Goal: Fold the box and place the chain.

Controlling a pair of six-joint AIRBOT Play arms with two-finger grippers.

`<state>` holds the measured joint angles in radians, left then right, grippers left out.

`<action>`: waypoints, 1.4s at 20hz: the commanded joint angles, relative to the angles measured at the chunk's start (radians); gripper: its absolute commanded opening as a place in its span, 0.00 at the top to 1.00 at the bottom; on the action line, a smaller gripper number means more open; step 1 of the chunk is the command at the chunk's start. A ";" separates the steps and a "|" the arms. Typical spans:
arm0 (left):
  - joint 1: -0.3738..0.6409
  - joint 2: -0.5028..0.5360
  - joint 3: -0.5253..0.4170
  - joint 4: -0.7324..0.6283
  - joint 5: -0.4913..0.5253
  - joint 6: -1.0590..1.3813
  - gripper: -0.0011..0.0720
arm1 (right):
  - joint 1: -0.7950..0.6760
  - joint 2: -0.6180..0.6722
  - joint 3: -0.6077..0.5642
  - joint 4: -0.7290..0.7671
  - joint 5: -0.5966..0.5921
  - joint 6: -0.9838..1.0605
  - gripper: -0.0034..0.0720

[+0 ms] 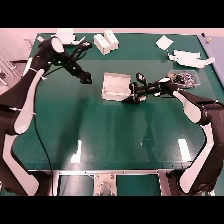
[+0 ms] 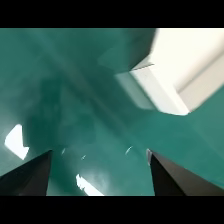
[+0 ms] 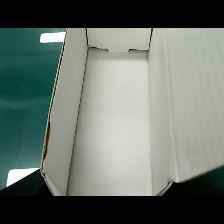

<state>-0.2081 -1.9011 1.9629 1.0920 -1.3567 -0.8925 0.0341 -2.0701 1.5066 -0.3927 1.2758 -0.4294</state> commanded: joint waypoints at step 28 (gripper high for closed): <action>0.049 -0.100 -0.417 -0.767 0.274 1.352 0.00 | 0.000 0.000 0.000 0.000 0.000 0.000 0.22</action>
